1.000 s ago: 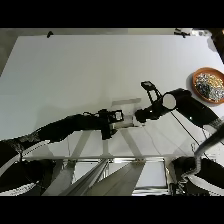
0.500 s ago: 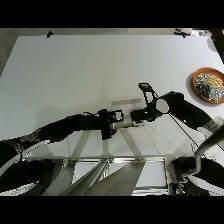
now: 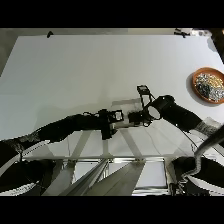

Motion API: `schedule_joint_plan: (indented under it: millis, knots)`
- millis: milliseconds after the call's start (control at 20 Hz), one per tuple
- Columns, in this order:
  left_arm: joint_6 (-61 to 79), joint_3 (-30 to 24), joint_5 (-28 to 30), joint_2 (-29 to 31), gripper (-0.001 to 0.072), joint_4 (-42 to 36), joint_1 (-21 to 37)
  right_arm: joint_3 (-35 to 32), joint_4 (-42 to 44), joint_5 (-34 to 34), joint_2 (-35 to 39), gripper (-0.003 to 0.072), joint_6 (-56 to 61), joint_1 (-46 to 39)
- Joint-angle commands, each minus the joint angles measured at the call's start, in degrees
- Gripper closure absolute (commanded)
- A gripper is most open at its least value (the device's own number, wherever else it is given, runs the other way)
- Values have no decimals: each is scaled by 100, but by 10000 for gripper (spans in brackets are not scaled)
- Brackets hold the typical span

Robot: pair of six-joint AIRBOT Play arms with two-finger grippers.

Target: Fold the box and place the chain.

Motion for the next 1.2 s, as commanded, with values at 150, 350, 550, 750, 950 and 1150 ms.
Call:
schedule_joint_plan:
  millis: [150,350,550,750,950,1150]
  knots:
    - [0,-4,2,4,452,2,4,2,-260,26,-17,672,240,66]
    - [0,-4,2,4,452,2,4,2,-262,136,-17,614,229,66]
    - [0,-4,2,4,452,0,4,2,-262,127,-22,300,232,66]
    - [0,-4,2,4,452,0,4,2,-262,129,-219,300,232,66]
    - [0,-4,2,4,452,2,4,2,-264,-4,-225,402,232,66]
    - [0,-4,2,4,452,0,4,2,-264,-26,-227,403,232,66]
